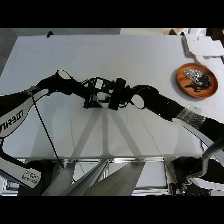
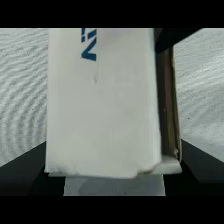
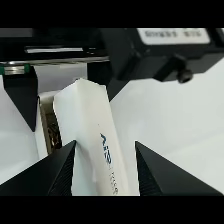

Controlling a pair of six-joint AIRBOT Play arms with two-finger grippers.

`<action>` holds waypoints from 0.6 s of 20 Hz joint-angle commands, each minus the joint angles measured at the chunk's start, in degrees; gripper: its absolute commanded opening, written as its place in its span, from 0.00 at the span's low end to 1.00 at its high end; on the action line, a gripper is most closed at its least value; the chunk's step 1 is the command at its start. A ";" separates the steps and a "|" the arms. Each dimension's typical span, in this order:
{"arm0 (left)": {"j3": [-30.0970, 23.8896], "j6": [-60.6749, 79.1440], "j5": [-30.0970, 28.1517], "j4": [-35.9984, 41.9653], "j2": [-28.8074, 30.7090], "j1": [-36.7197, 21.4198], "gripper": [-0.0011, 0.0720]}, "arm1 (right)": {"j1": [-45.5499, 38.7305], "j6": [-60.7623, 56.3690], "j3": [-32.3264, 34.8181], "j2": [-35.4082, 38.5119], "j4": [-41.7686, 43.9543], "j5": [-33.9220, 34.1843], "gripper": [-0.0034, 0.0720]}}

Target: Fold the box and place the chain.

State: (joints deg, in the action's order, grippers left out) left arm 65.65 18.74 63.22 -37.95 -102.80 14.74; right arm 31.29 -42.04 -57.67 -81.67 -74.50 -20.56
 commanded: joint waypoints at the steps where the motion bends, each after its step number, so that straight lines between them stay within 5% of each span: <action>1: 0.02 0.11 -0.02 -0.04 0.02 -0.02 0.39 | 0.04 -1.07 0.00 -0.02 -2.27 0.85 0.56; 4: 0.02 0.11 -0.02 -0.04 0.02 -0.02 0.39 | 0.07 -1.05 0.02 -0.52 -2.25 -1.49 0.46; 12: 0.02 0.11 -0.02 -0.04 0.02 -0.02 0.39 | 0.07 -1.53 0.28 -1.55 -1.86 -4.83 0.46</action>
State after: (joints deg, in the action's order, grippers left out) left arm 65.65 18.92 63.22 -38.00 -102.78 14.74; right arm 31.31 -43.31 -57.41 -83.09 -76.73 -24.14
